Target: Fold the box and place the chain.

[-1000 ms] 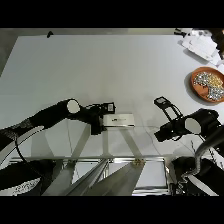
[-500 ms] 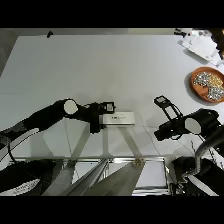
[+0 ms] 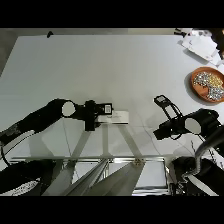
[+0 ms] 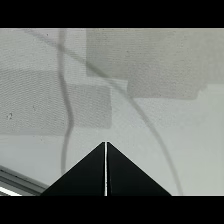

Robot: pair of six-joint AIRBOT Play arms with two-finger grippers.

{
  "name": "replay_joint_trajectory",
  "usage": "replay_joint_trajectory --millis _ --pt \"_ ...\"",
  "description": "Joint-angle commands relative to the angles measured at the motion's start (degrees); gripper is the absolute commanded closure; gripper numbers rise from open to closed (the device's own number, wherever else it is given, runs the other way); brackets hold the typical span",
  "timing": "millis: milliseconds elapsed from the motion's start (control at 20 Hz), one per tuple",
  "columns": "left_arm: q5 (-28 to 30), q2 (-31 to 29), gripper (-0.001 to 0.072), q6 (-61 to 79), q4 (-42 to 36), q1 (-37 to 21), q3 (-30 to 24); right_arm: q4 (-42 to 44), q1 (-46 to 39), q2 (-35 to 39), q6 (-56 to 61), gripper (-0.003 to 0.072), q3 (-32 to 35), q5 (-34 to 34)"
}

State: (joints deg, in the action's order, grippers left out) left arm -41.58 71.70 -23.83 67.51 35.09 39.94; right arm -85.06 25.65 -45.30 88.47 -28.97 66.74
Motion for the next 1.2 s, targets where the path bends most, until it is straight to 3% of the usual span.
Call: replay_joint_trajectory --millis 0,250,600,900,950,1000,1050,1150 --pt "0.22 -1.79 0.0577 -18.05 17.68 -3.61 0.04 0.04 0.0 0.04 0.0 0.0675 -0.07 -0.46" --pt "-0.15 -5.7 0.0576 -19.06 9.46 -21.92 0.04 0.04 0.0 0.04 0.0 0.0675 -0.07 -0.61" --pt "-1.81 -5.81 0.0575 -21.84 1.16 -48.24 0.02 0.04 0.0 0.04 0.0 0.0675 -0.07 -1.75" --pt "-4.07 -5.38 0.0562 -23.5 -2.21 -61.31 0.02 0.04 0.0 0.04 0.0 0.0675 -0.07 -1.9" --pt "-4.85 -5.09 0.042 -23.87 -2.21 -62.1 0.02 0.04 0.0 0.04 0.0 0.0675 -0.07 -1.9" --pt "-5.57 -4.76 0.0147 -23.85 -2.19 -62.31 0.02 0.04 0.0 0.04 0.0 0.0675 -0.07 -1.88" --pt "-5.62 -4.52 0.0019 -24.09 -2.16 -62.29 0.02 0.04 0.0 0.04 0.0 0.0674 -0.07 -1.88" --pt "-6.54 -4.33 0.0016 -24.2 -2.32 -62.12 0.02 0.04 0.0 0.04 0.02 0.0674 -0.07 -1.81"
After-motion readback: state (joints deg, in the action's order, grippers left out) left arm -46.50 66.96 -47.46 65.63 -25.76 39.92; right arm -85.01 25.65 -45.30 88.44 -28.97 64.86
